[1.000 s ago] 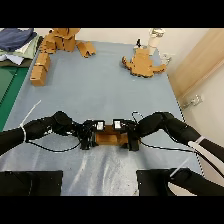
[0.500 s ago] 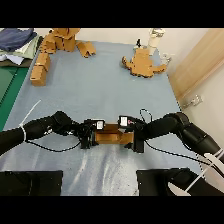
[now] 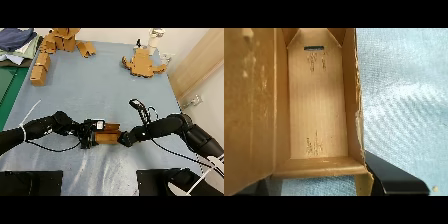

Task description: Fold the box.

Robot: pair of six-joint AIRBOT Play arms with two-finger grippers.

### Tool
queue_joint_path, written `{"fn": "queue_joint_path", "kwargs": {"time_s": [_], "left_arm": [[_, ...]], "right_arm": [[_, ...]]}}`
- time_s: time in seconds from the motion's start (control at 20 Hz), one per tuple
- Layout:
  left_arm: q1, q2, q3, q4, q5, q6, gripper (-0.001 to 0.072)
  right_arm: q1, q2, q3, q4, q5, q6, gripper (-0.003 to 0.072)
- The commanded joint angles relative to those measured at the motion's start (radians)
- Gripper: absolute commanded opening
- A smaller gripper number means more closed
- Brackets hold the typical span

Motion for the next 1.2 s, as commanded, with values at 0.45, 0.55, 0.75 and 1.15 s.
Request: {"fn": "queue_joint_path", "kwargs": {"time_s": [0.45,0.55,0.75,1.15], "left_arm": [[0.001,0.000,0.000,0.000,0.000,0.000,0.0336],[0.001,0.000,0.000,0.000,0.000,0.000,0.0335],[0.001,0.000,0.000,0.000,0.000,0.000,0.0335],[0.001,0.000,0.000,0.000,0.000,0.000,0.0336]], "right_arm": [[0.002,-0.292,0.158,0.257,0.200,0.059,0.0000],[0.002,-0.367,0.166,0.256,0.233,0.042,0.0000],[0.002,-0.480,0.166,0.254,0.270,0.011,0.0000],[0.002,-0.510,0.165,0.245,0.335,-0.072,0.0000]]}}
